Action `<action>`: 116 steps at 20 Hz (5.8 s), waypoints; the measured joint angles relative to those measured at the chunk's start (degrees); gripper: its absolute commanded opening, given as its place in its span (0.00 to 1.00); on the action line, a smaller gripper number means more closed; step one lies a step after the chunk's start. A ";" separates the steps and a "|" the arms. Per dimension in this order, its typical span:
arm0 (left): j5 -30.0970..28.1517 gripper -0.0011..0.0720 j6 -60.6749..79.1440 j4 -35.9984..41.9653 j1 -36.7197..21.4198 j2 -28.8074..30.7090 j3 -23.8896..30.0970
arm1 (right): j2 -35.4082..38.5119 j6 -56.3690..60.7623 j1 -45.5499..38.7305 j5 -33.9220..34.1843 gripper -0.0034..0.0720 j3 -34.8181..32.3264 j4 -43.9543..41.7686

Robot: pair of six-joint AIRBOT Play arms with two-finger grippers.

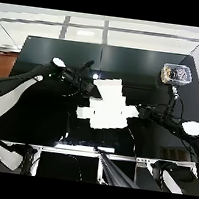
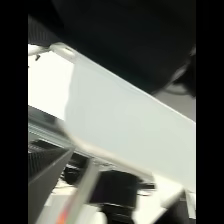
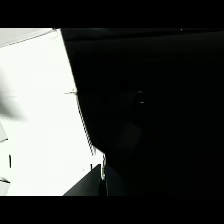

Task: Fold the box and place the chain.

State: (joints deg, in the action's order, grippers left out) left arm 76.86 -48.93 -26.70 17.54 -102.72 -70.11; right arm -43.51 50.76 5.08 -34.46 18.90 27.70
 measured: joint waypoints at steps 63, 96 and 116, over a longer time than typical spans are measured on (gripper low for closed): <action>-28.33 0.05 41.62 -22.29 13.14 16.24 12.83 | -19.47 -48.00 16.57 -14.99 0.99 13.33 23.39; -28.52 0.05 41.83 -22.32 13.18 16.24 12.83 | -26.27 -63.08 12.72 -8.98 0.99 16.37 4.20; -28.68 0.05 41.62 -22.29 13.18 16.24 12.85 | -32.96 -63.82 12.15 -9.88 0.99 17.05 6.05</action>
State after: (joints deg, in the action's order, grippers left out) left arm 48.18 -7.31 -48.99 30.72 -86.48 -57.25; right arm -76.47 -13.06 17.23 -44.34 35.94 33.76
